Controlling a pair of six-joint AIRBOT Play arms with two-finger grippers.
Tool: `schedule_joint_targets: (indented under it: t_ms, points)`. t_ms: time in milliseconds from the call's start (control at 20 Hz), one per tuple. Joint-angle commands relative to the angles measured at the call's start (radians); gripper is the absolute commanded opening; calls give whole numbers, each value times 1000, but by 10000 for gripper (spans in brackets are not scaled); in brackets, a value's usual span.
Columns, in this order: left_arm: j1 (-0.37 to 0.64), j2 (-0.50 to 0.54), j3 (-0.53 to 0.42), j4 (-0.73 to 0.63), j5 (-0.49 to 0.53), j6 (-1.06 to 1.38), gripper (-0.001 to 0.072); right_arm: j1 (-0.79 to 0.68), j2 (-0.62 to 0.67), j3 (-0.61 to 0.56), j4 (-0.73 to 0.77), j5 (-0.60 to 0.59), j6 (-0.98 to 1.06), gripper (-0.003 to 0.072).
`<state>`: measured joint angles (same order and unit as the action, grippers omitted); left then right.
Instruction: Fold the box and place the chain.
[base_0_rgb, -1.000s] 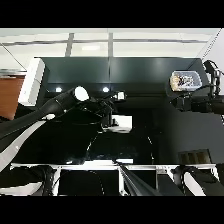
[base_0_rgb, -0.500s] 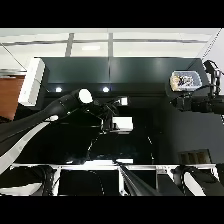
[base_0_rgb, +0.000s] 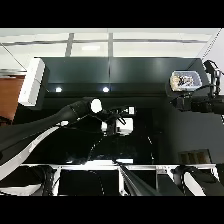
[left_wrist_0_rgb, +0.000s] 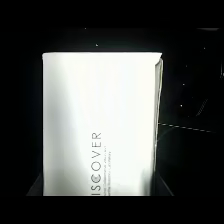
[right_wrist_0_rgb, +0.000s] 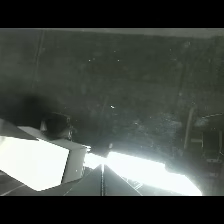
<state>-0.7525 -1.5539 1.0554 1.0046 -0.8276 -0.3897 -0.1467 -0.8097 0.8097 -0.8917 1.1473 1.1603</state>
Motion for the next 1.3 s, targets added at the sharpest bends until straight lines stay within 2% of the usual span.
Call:
schedule_joint_targets:
  t_ms: [0,150,300,400,500,650,800,950,1050,1150,1250]
  points:
    - [14,42,0,163,-71,-212,294,-1,1,0,0,1,0,18]
    - [132,140,-3,252,-187,-443,294,-1,1,0,0,2,0,18]
    - [319,248,-38,407,-288,-728,294,-1,1,0,0,1,0,18]
    - [494,313,-79,509,-364,-888,294,-1,1,0,0,2,0,18]
    - [703,356,-130,523,-402,-919,294,-1,1,-4,0,0,0,18]
    - [1012,367,-187,507,-373,-946,294,-1,1,-16,-1,-6,0,18]
    - [1213,367,-188,502,-387,-896,295,-1,1,-21,-3,-31,0,18]
    - [1331,367,-188,513,-399,-780,295,-1,1,-21,-3,-48,0,18]
    - [1395,367,-188,504,-342,-752,297,-1,1,-21,-3,-52,0,18]
    - [1421,367,-190,468,-260,-716,298,-1,1,-21,-3,-55,0,18]
    - [1415,365,-190,362,-217,-546,298,-1,1,-21,-2,-66,2,18]
